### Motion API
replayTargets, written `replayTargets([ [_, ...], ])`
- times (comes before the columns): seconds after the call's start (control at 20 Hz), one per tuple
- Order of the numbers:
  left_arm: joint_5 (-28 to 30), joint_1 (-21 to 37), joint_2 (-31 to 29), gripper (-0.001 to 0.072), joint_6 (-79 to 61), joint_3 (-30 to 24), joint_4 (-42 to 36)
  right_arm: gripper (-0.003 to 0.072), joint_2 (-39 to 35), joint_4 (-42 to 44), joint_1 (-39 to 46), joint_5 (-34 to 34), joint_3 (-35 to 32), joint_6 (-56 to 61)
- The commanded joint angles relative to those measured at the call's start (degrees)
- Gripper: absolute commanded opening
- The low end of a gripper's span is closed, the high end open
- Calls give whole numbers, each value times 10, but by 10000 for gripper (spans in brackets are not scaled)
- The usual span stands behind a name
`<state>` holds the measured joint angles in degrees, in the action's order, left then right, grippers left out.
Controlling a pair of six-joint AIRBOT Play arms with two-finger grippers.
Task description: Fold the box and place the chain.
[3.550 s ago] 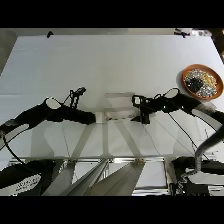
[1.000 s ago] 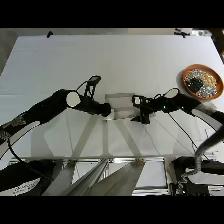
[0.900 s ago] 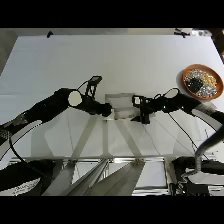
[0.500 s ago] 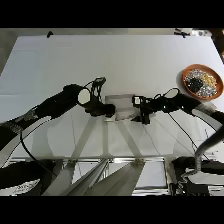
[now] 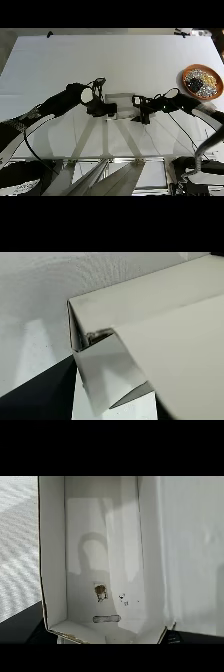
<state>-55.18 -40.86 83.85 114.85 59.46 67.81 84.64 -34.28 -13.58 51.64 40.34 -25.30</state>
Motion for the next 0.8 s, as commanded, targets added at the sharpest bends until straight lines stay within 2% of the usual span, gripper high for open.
replayTargets([
  [0.0, 1, -6, 16, 485, 27, 3, 2, 505, 0, 0, 0, 0, 0, 0],
  [0.1, -6, -11, 26, 476, 47, 13, 13, 505, 0, 0, 0, 0, 0, 0],
  [0.15, -18, -14, 32, 452, 59, 25, 30, 505, 0, 0, 0, 0, 0, 0],
  [0.35, -87, -24, 61, 452, 89, 84, 96, 505, 0, 0, 0, 0, 0, 0],
  [0.75, -173, -54, 109, 452, 107, 155, 118, 505, 0, 0, 0, 0, 0, 0],
])
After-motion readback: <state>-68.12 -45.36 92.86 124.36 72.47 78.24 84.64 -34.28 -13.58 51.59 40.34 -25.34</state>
